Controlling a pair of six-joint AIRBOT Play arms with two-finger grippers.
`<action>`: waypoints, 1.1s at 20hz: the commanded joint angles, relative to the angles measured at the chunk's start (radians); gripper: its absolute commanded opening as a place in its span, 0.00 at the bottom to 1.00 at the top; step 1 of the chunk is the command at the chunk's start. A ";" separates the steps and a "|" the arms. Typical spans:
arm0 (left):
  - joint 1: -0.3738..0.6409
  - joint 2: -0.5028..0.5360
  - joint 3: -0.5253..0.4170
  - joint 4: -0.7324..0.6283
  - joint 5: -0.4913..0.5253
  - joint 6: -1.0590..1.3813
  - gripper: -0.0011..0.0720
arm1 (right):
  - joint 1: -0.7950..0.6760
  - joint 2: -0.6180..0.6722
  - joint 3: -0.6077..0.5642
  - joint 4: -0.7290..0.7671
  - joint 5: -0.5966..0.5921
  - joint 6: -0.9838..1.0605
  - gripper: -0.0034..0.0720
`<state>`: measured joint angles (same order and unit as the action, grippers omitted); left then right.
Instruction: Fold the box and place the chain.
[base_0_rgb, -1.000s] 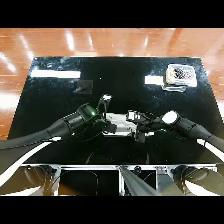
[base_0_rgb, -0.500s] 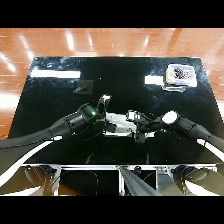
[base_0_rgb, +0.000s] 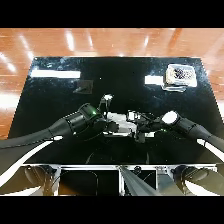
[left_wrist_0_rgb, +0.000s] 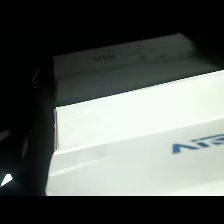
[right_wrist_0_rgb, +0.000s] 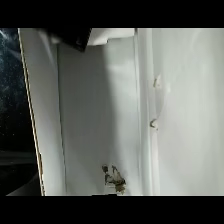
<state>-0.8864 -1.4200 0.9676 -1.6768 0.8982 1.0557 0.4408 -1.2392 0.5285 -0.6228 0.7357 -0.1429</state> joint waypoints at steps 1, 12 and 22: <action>0.001 0.003 0.000 -0.003 0.015 -0.005 0.72 | 0.000 0.000 0.000 0.001 0.004 0.004 0.61; 0.032 0.011 0.044 0.015 0.145 -0.005 0.71 | 0.000 0.000 0.000 0.001 0.003 0.004 0.61; 0.031 0.011 0.043 -0.008 0.116 -0.005 0.71 | 0.000 0.000 0.000 -0.003 0.004 0.004 0.32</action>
<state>-0.8562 -1.4097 1.0100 -1.6802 1.0195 1.0508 0.4408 -1.2392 0.5285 -0.6266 0.7383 -0.1383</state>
